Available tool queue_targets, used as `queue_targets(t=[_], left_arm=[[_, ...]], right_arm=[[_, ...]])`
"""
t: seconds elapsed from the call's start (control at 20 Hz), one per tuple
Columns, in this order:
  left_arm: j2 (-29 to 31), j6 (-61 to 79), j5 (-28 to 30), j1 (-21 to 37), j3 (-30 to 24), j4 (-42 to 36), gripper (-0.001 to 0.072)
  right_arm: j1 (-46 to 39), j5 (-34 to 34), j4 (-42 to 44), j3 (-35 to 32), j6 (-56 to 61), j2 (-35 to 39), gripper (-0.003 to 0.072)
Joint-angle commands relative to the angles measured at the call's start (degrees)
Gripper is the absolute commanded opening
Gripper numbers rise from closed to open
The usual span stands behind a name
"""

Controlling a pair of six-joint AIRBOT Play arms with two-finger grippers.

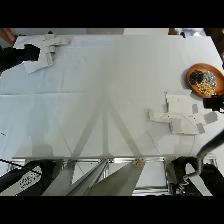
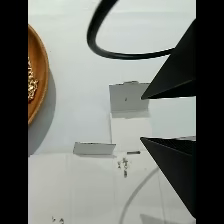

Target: Fold the box and place the chain.

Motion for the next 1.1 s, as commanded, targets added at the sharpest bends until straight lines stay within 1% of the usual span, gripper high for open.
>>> queue_targets(t=[0.0, 0.1, 0.25, 0.4, 0.45, 0.55, 0.65, 0.75, 0.85, 0.9, 1.05], left_arm=[[0.0, 0.0, 0.0, 0.0, 0.0, 0.0, 0.0699], [0.0, 0.0, 0.0, 0.0, 0.0, 0.0, 0.0699], [0.0, 0.0, 0.0, 0.0, 0.0, 0.0, 0.0699], [0.0, 0.0, 0.0, 0.0, 0.0, 0.0, 0.0699], [0.0, 0.0, 0.0, 0.0, 0.0, 0.0, 0.0699], [0.0, 0.0, 0.0, 0.0, 0.0, 0.0, 0.0699], [0.0, 0.0, 0.0, 0.0, 0.0, 0.0, 0.0699], [0.0, 0.0, 0.0, 0.0, 0.0, 0.0, 0.0699], [0.0, 0.0, 0.0, 0.0, 0.0, 0.0, 0.0699], [0.0, 0.0, 0.0, 0.0, 0.0, 0.0, 0.0699], [0.0, 0.0, 0.0, 0.0, 0.0, 0.0, 0.0699]], right_arm=[[0.0, 3.0, -2.3, 0.6, 0.5, -2.6, 0.0275], [0.0, 3.8, -3.8, 0.7, 0.5, -3.3, 0.0275], [-0.7, 5.8, -8.2, 1.3, -1.1, -5.2, 0.0278], [-7.4, 6.9, -7.8, 5.3, -3.0, -8.5, 0.0279], [-10.5, 6.2, -6.4, 6.9, -3.3, -9.1, 0.0279], [-18.1, 5.8, 2.1, 9.3, -8.9, -10.6, 0.0279], [-25.0, 6.1, 10.9, 9.6, -14.1, -12.4, 0.0277], [-30.0, 7.1, 15.1, 9.6, -19.0, -15.1, 0.0277], [-31.1, 7.0, 16.0, 9.6, -21.5, -17.7, 0.0282], [-30.8, 6.5, 16.6, 9.6, -22.8, -19.2, 0.0302], [-30.2, 2.8, 16.3, 9.6, -23.8, -22.5, 0.0320]])
